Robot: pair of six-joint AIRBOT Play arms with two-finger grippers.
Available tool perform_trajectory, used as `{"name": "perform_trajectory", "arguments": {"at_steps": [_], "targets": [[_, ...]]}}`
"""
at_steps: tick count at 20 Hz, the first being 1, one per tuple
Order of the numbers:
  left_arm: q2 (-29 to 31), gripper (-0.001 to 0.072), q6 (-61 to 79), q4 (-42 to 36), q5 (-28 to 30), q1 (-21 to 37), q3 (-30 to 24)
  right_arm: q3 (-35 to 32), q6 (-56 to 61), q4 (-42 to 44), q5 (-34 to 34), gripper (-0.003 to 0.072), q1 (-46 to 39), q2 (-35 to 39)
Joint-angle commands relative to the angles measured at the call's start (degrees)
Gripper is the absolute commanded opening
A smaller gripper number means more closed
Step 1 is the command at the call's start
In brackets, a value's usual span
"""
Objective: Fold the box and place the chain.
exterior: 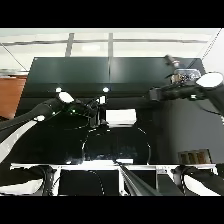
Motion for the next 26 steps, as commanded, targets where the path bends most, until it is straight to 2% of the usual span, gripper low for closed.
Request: {"name": "perform_trajectory", "arguments": {"at_steps": [1, 4, 7, 10, 15, 19, 23, 26], "targets": [[4.0, 0.0718, -5.8, 5.8, -0.3, 0.2, 0.1, 0.8, 2.6, -6.9, 7.1, 0.0014, -9.2, 6.6], [8.3, 0.0717, -8.3, 5.8, -5.2, -0.8, 1.0, 0.8, 3.8, -9.4, 9.2, 0.0015, -14.1, 7.8], [7.8, 0.0714, -14.4, 4.8, -3.3, -6.4, 6.3, 0.8, 3.8, -9.1, 5.3, 0.0014, -14.3, 7.8], [3.1, 0.0713, -17.3, 4.9, 1.9, -11.6, 13.2, 0.8, 3.8, -8.9, 3.8, 0.0014, -14.3, 7.8], [-7.2, 0.0713, -29.2, 8.4, -1.5, -11.5, 21.5, 0.6, 3.7, -9.4, 4.3, 0.0014, -14.3, 7.8], [-9.8, 0.0713, -31.1, 8.6, -4.3, -11.6, 22.8, 0.0, 3.7, -9.5, 4.2, 0.0014, -14.3, 7.8], [-10.7, 0.0713, -34.1, 14.7, -7.0, -11.5, 22.8, -1.7, 3.7, -9.7, 4.1, 0.0015, -14.3, 7.8], [-10.7, 0.0713, -34.1, 15.0, -10.1, -11.6, 22.8, -3.0, 3.5, -9.7, 3.0, 0.0014, -14.3, 7.8]]}}
